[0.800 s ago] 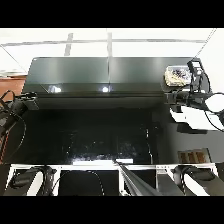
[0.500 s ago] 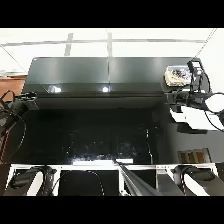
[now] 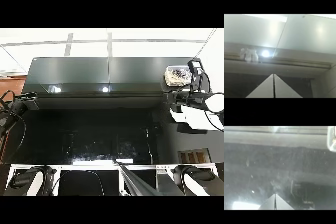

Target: Fold the box and place the chain.

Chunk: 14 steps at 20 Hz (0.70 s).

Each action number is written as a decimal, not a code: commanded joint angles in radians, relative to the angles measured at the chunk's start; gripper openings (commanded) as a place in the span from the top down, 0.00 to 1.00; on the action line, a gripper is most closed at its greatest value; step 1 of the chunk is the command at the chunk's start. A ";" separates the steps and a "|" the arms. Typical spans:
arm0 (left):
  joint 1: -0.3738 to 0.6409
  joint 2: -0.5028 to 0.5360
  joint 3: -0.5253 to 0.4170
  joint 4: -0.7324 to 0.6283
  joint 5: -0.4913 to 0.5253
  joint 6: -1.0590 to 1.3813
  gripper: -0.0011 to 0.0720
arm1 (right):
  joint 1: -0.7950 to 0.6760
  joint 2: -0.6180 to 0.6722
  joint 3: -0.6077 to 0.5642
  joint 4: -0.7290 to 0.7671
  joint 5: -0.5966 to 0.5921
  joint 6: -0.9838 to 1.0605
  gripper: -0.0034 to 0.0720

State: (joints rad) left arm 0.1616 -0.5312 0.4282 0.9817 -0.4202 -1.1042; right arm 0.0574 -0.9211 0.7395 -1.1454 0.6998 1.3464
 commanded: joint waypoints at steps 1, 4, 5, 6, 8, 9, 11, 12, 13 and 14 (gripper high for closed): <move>0.001 0.000 0.000 -0.004 0.004 0.000 0.94 | 0.001 0.000 0.000 0.064 -0.092 0.001 0.94; 0.001 -0.002 0.000 -0.024 0.062 -0.005 0.94 | 0.000 -0.009 0.000 0.122 -0.195 0.001 0.90; 0.000 -0.013 0.000 -0.060 0.071 -0.005 0.94 | 0.000 -0.019 0.000 0.123 -0.241 0.001 0.43; 0.000 -0.032 0.000 -0.113 0.067 -0.004 0.89 | 0.001 -0.033 0.000 0.121 -0.274 -0.001 0.00; -0.019 -0.086 0.003 -0.130 0.005 0.002 0.02 | -0.014 -0.067 0.000 0.113 -0.294 0.001 0.00; -0.035 -0.115 0.007 -0.124 -0.048 0.024 0.02 | -0.051 -0.087 0.008 0.101 -0.288 0.003 0.00; -0.060 -0.172 0.026 -0.094 -0.145 0.060 0.02 | -0.209 -0.134 0.078 -0.038 -0.189 0.094 0.00; -0.063 -0.192 0.036 -0.062 -0.177 0.045 0.02 | -0.312 -0.159 0.124 -0.140 -0.120 0.159 0.00; -0.062 -0.207 0.045 -0.013 -0.205 0.005 0.02 | -0.432 -0.188 0.179 -0.247 -0.034 0.207 0.00; -0.062 -0.216 0.048 0.050 -0.221 -0.065 0.02 | -0.544 -0.216 0.231 -0.318 0.050 0.230 0.00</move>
